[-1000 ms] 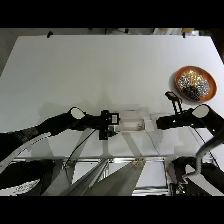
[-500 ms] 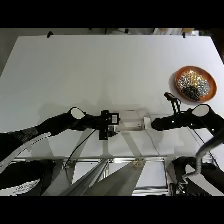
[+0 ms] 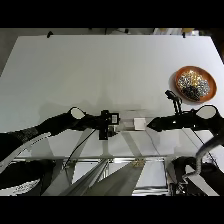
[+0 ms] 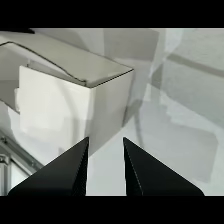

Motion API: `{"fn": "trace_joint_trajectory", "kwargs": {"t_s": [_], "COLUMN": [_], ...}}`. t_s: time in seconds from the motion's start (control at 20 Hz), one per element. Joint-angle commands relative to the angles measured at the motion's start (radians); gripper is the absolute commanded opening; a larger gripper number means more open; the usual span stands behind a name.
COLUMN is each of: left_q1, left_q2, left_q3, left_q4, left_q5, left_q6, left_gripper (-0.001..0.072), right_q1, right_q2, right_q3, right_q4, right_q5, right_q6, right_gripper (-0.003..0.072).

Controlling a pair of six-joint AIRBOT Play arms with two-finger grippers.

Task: Fold the box and place the chain.

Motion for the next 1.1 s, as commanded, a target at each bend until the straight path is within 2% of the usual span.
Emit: {"fn": "trace_joint_trajectory", "kwargs": {"t_s": [0.0, 0.05, 0.1, 0.35, 0.55, 0.8, 1.05], "left_q1": [0.001, 0.001, 0.001, 0.001, 0.001, 0.001, 0.001], "left_q2": [0.001, 0.001, 0.001, 0.001, 0.001, 0.001, 0.001], "left_q3": [0.0, 0.0, 0.0, 0.0, 0.0, 0.0, 0.0], "left_q4": [0.0, 0.0, 0.0, 0.0, 0.0, 0.0, 0.0], "left_q5": [0.0, 0.0, 0.0, 0.0, 0.0, 0.0, 0.0], "left_q6": [0.0, 0.0, 0.0, 0.0, 0.0, 0.0, 0.0], "left_gripper": [0.0201, 0.0201, 0.0201, 0.0201, 0.0201, 0.0201, 0.0201], "right_q1": [0.055, 0.078, 0.098, 0.136, 0.151, 0.295, 0.397], "right_q2": [0.009, 0.009, 0.009, 0.009, 0.009, 0.005, -0.06], "right_q3": [0.0, 0.0, 0.0, 0.002, 0.058, 0.114, 0.135], "right_q4": [0.01, 0.01, 0.01, -0.003, -0.108, -0.319, -0.336], "right_q5": [-0.02, -0.045, -0.07, -0.115, -0.134, -0.157, -0.175], "right_q6": [0.005, 0.017, 0.038, 0.102, 0.251, 0.516, 0.606], "right_gripper": [0.0238, 0.0244, 0.0292, 0.0295, 0.0298, 0.0297, 0.0298]}}
